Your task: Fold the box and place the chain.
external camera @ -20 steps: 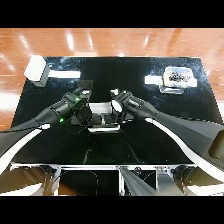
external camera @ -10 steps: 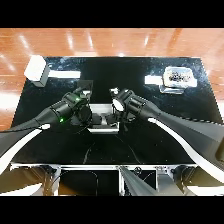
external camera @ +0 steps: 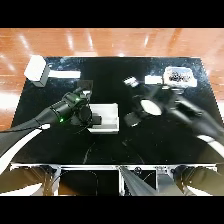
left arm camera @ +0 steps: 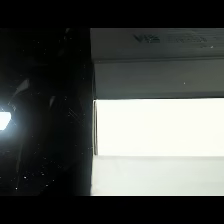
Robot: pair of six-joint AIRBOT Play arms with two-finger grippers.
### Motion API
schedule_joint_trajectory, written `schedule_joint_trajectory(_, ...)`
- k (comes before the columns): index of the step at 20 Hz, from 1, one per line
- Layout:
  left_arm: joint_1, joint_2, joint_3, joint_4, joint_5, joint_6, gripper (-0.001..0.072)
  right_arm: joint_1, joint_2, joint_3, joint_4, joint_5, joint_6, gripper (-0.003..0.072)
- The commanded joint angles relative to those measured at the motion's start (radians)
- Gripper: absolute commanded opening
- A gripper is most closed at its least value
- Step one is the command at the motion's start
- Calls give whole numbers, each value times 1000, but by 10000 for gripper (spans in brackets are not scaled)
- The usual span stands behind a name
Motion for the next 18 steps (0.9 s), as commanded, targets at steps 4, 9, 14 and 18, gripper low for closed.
schedule_joint_trajectory(4,-1,0,0,-2,0,0,21,-444,90,-42,-109,-202,-31,621)
schedule_joint_trajectory(9,-1,0,0,-3,-15,0,22,-773,-156,160,34,-278,-161,621)
schedule_joint_trajectory(14,-1,0,0,-3,-11,-1,21,-850,-447,461,37,-272,-192,620)
schedule_joint_trajectory(18,-1,0,0,-3,-13,-1,21,-890,-552,583,40,-283,-191,621)
